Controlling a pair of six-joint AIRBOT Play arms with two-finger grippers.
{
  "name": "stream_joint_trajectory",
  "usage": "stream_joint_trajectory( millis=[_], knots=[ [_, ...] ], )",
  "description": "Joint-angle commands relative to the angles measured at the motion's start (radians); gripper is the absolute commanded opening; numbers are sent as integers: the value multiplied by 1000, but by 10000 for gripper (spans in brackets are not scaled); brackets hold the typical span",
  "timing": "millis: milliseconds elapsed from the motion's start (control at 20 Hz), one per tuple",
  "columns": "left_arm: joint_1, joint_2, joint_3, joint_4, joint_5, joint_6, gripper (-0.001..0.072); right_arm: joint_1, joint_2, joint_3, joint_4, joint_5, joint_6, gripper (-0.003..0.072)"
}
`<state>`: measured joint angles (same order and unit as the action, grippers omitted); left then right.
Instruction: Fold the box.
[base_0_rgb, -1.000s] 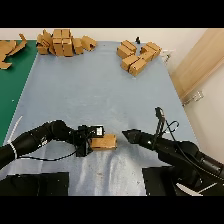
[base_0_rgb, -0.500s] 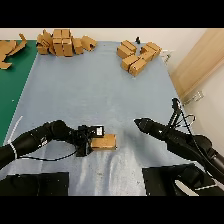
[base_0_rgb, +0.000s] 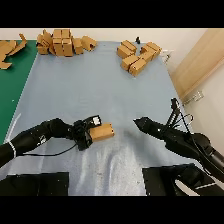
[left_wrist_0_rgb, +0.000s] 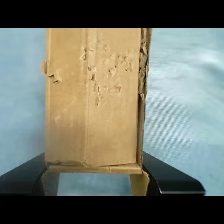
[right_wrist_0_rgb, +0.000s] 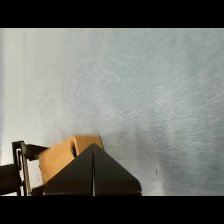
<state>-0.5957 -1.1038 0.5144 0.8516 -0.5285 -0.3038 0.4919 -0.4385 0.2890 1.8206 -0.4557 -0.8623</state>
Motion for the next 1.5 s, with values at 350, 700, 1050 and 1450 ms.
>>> stream_joint_trajectory(
  millis=[350, 700, 1050, 1450],
  knots=[
    [649, -123, 367, 248, 49, -525, 525, 0, -70, 1, -8, 6, 17, 5],
    [822, -492, 760, 248, -40, -721, 524, 0, -98, 1, -8, 14, 28, 4],
    [829, -656, 860, 250, -55, -722, 527, 0, -98, 1, -12, 40, 28, 5],
    [862, -650, 927, 253, -207, -745, 703, 0, -98, 1, -23, 35, 28, 4]
  ],
)
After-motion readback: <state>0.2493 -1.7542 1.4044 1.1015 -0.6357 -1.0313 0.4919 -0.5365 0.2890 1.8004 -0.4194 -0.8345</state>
